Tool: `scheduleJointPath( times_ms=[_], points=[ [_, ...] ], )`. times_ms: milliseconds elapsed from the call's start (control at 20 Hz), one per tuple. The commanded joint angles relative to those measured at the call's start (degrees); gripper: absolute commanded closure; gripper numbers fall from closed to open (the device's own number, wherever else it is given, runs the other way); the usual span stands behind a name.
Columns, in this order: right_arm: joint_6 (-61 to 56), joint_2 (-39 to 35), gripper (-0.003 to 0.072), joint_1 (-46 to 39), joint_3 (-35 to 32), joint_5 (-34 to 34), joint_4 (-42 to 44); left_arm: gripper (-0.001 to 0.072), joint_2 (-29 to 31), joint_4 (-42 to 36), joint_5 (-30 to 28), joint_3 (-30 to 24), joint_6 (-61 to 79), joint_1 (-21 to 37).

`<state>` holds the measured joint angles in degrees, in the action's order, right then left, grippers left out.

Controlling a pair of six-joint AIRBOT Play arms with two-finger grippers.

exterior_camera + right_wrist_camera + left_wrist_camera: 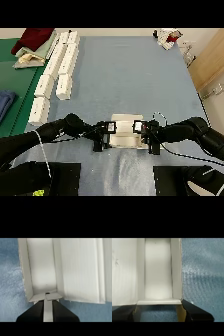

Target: Fold the box.

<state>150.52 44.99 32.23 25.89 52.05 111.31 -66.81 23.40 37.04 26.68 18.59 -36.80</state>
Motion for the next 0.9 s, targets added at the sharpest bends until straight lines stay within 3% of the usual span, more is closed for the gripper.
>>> scheduleJointPath(
  times_ms=[0, 150, 250, 350, 550, 600, 650, 850],
  points=[
    [2.6, 1.2, 0.0529, 0.04, -0.02, -2.49, 3.15, 0.0241, 0.0, 0.0, -0.02, -0.02, 0.02, 0.0],
    [2.62, 2.62, 0.0505, 0.04, -0.02, -4.04, 5.99, 0.0241, 0.0, 0.0, -0.02, -0.02, 0.0, 0.0],
    [3.06, 3.19, 0.0338, 0.04, -0.02, -4.04, 6.49, 0.0241, 0.0, 0.0, -0.02, -0.02, 0.0, 0.0],
    [3.96, 3.21, 0.0078, 0.04, -0.02, -4.7, 6.58, 0.024, 0.0, 0.0, -0.02, -0.02, 0.0, 0.0],
    [3.93, 3.15, 0.0076, 0.04, -0.02, -5.01, 6.51, 0.0241, 0.0, 0.0, -0.02, -0.02, 0.0, 0.0],
    [3.85, 3.13, 0.0083, 0.04, 0.0, -4.81, 6.34, 0.0241, 0.0, 0.0, -0.02, -0.02, 0.0, 0.0],
    [2.69, 2.99, 0.0149, 0.02, 0.07, -3.91, 5.79, 0.0241, 0.0, 0.0, -0.02, -0.02, 0.0, 0.0],
    [-18.51, 1.01, 0.0564, 0.0, 1.9, 3.65, -5.55, 0.0241, 0.0, 0.0, -0.02, -0.02, 0.0, 0.0]
  ],
)
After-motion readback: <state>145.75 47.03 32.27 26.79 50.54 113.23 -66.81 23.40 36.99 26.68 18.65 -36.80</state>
